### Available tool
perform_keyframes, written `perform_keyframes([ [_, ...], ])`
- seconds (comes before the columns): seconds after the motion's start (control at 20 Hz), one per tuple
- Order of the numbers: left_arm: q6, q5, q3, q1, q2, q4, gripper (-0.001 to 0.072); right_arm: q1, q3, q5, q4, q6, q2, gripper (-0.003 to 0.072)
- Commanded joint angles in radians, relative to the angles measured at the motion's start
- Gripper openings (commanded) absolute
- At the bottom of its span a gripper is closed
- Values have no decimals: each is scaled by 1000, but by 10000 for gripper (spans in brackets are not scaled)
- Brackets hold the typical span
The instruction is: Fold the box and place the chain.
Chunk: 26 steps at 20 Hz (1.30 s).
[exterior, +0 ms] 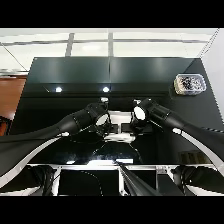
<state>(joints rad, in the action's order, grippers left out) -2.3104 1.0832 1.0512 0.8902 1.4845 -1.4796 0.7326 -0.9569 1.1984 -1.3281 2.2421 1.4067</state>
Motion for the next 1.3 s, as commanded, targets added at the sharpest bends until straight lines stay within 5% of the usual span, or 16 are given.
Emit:
perform_keyframes([
  [0.0, 3, -5, 0, 0, 0, -1, 31, 18, -2, -14, -5, -5, 6, 12],
  [0.2, 3, -5, 0, 0, 0, 0, 31, 17, -2, -2, -10, -5, 6, 20],
  [0.25, 3, -5, 0, 0, 0, 0, 31, 16, -2, -2, -10, -5, 6, 43],
  [0.3, 3, -5, 0, 0, 0, 0, 31, 15, -2, -2, -10, 0, 6, 143],
  [0.7, 3, -5, 0, 0, 0, -1, 31, -5, -2, 19, -11, 3, 4, 139],
  [0.8, 3, -5, 0, 0, 0, -1, 31, -14, -2, 20, -10, 3, 4, 108],
  [0.85, 3, -5, 0, 0, 0, -1, 31, -14, -2, 17, -10, 3, 4, 16],
  [1.1, 3, -5, 0, 0, 0, -1, 31, -14, -2, -11, -8, 3, 4, 19],
  [1.2, 3, -5, 0, 0, 0, -1, 31, -14, -2, -20, -9, 7, 4, 150],
  [1.25, 3, -5, 0, 0, 0, -1, 31, -14, -2, -21, -9, 6, 3, 150],
])
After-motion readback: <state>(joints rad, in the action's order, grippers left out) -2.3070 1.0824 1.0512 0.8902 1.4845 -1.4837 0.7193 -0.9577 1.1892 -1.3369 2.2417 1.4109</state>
